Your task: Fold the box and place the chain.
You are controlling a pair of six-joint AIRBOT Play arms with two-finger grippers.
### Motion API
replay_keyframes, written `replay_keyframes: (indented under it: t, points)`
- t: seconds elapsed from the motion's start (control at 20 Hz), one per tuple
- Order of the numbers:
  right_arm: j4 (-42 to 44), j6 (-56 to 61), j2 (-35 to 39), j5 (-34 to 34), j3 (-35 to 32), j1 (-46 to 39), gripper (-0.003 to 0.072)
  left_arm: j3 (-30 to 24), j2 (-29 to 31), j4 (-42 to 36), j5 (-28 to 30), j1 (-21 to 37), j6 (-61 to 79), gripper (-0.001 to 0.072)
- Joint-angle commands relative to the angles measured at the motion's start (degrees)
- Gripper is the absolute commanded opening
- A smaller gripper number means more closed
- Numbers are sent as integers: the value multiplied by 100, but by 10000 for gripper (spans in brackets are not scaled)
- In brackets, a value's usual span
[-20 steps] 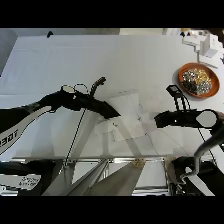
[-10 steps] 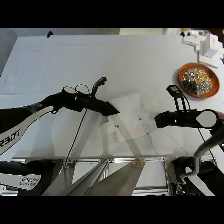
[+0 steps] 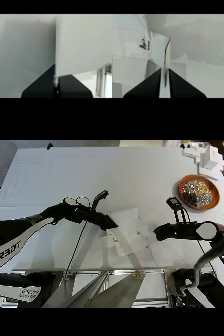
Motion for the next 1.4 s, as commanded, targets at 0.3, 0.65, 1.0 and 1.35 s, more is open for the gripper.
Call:
replay_keyframes:
  t: [0.3, 0.65, 1.0, 1.35]
  points:
    - [723, -4, 306, 160, 26, 7, 303, 299, 313, 719, -35, -221, 1921, 3]
    - [780, 2, 1766, 514, 28, 7, 300, 166, 1888, 1932, 175, -345, 920, -3]
    - [898, 46, 2758, 599, 28, 7, 300, -1003, 2509, 531, 634, -345, 2076, 0]
    - [1014, 42, 2747, 715, 28, 7, 299, -1093, 1530, 398, 688, -374, 4216, 4]
